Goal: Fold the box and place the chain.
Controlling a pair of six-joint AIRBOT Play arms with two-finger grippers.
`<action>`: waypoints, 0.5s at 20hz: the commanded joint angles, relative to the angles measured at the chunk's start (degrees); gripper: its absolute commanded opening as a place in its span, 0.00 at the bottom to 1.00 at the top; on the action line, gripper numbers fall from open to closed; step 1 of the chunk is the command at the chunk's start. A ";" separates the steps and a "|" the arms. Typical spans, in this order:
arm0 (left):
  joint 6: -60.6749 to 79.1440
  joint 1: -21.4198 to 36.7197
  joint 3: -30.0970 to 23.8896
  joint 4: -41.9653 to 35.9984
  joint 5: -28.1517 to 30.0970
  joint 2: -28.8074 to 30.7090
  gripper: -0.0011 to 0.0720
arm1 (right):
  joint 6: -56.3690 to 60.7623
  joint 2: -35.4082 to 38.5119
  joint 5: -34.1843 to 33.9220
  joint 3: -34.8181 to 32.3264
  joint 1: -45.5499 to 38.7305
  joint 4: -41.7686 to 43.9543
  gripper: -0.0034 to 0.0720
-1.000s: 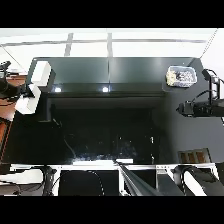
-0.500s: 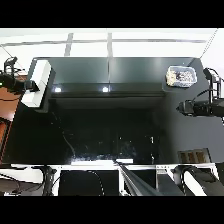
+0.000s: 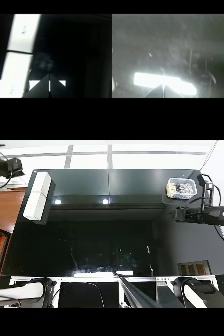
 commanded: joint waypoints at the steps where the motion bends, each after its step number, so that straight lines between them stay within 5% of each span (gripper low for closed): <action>1: 4.94 -8.68 -8.46 -5.53 3.76 11.08 0.05 | -0.04 -1.42 -11.69 -1.20 4.33 -0.96 0.07; 4: 4.26 -15.91 -27.43 -3.63 16.59 23.63 0.05 | 0.00 -2.51 -18.43 -4.00 4.48 -5.11 0.07; 7: 0.24 -17.73 -45.55 1.46 24.24 32.96 0.05 | 0.02 -2.80 -16.90 -4.57 4.39 -5.07 0.07; 10: -0.09 -17.31 -52.89 1.77 24.26 37.90 0.05 | 0.00 -2.80 -16.65 -4.57 4.37 -4.48 0.07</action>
